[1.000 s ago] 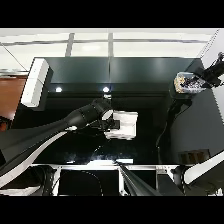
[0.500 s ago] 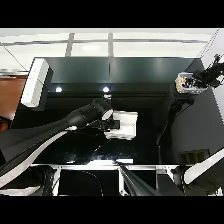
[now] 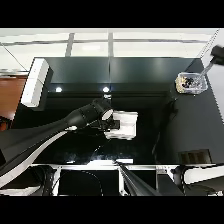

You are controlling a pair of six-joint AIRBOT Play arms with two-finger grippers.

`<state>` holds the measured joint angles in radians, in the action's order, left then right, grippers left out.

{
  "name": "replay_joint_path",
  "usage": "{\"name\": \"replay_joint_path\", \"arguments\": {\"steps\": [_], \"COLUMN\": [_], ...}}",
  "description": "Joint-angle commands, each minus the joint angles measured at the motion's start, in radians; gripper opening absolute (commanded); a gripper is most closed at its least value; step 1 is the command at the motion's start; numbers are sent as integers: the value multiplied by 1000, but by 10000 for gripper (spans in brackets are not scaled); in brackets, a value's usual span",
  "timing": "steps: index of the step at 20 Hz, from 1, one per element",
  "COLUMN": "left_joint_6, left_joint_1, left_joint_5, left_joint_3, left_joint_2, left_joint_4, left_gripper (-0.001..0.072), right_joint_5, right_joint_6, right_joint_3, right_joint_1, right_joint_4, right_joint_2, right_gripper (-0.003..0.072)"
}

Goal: Fold the box and place the chain.

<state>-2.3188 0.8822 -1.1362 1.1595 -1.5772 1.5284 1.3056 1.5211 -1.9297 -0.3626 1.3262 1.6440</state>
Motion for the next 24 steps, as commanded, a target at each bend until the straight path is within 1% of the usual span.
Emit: {"name": "replay_joint_path", "arguments": {"steps": [1,6,8,9,10,12,14,16,18,20,24], "left_joint_6": [0,0,0,0,0,0,0,0,0,0,0], "left_joint_1": [-1,-1,-1,-1,-1,-2,-4,-4,-4,-4,-4], "left_joint_5": [2,2,2,2,5,10,9,9,8,8,8], "left_joint_3": [0,0,0,0,0,0,0,0,0,0,0], "left_joint_2": [0,0,0,0,0,0,0,0,0,0,0], "left_joint_4": [0,0,0,0,0,1,0,0,0,0,0], "left_gripper": [31,30,30,30,31,31,30,30,31,30,30], "right_joint_5": [-37,-38,-13,8,11,6,21,47,79,98,220], "right_joint_6": [-55,-97,-117,-170,-227,-323,-352,-352,-311,-284,-273], "right_joint_3": [-2,-2,-2,10,58,190,292,351,360,360,363], "right_joint_1": [0,-1,-1,0,0,33,103,180,232,254,314], "right_joint_4": [-143,-299,-345,-398,-468,-602,-610,-585,-581,-591,-597], "right_joint_2": [-172,-348,-404,-433,-474,-565,-648,-715,-750,-767,-774], "right_gripper": [4,4,4,4,4,4,4,4,4,4,4]}}
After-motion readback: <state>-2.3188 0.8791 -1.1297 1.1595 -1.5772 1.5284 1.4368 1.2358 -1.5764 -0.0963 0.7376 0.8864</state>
